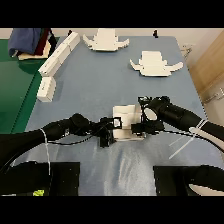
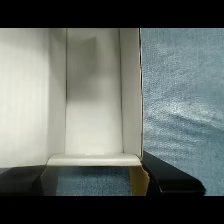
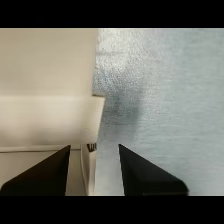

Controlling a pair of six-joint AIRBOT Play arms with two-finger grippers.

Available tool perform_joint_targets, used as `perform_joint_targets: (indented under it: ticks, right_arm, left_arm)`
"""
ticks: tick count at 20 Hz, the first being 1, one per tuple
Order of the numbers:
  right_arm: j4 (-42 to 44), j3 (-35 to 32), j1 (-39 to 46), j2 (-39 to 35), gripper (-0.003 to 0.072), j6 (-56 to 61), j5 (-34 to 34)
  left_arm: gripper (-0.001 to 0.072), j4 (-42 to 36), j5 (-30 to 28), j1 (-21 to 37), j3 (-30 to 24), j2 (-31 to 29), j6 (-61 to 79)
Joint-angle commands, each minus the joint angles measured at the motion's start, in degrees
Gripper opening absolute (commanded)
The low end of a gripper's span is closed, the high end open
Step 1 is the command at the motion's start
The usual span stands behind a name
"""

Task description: Fold the box.

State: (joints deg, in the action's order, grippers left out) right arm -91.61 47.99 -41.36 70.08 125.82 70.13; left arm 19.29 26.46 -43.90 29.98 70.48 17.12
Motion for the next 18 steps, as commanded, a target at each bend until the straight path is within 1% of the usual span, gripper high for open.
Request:
perform_joint_targets:
  ticks: [1,3,4,6,8,9,10,12,13,14,15,16,18]
  right_arm:
    - [1.5,0.5,0.0,-2.5,0.0465,0.2,-0.1]
    - [1.4,1.8,0.0,-6.1,0.0464,0.2,0.2]
    - [1.4,2.5,0.0,-8.1,0.0424,0.2,0.5]
    - [0.6,3.4,0.8,-11.9,0.0320,0.3,3.8]
    - [-1.2,3.4,3.4,-14.1,0.0104,0.2,6.6]
    - [-1.7,3.4,5.2,-14.7,0.0002,-0.9,6.1]
    - [-1.7,3.4,7.5,-14.8,0.0002,-3.1,4.9]
    - [-0.3,3.3,14.9,-13.1,0.0002,-8.2,2.4]
    - [2.5,3.3,20.2,-11.0,0.0002,-12.0,1.1]
    - [8.1,3.4,25.8,-8.1,0.0002,-17.9,-0.8]
    - [15.7,3.4,30.9,-5.0,0.0002,-24.8,-2.7]
    - [25.9,3.5,35.8,-1.6,0.0002,-32.2,-3.3]
    - [46.9,4.1,43.9,6.7,0.0001,-47.1,-0.5]
  left_arm:
    - [0.0516,0.0,0.1,0.0,0.0,0.0,0.0]
    - [0.0516,0.0,0.1,0.0,0.0,0.0,0.0]
    - [0.0516,0.0,0.1,0.0,0.0,0.0,0.0]
    - [0.0516,0.0,0.1,0.0,0.0,0.0,0.0]
    - [0.0516,0.0,0.1,0.0,0.0,0.0,0.0]
    - [0.0516,0.0,0.1,0.0,0.0,0.0,0.0]
    - [0.0516,0.0,0.1,0.0,0.0,0.0,0.0]
    - [0.0516,0.0,0.1,0.0,0.0,0.0,0.0]
    - [0.0516,0.0,0.1,0.0,0.0,0.0,0.0]
    - [0.0516,0.0,0.1,0.0,0.0,0.0,0.0]
    - [0.0516,0.0,0.1,0.0,0.0,0.0,0.0]
    - [0.0516,0.0,0.1,0.0,0.0,0.0,0.0]
    - [0.0516,0.0,0.1,0.0,0.0,0.0,0.0]
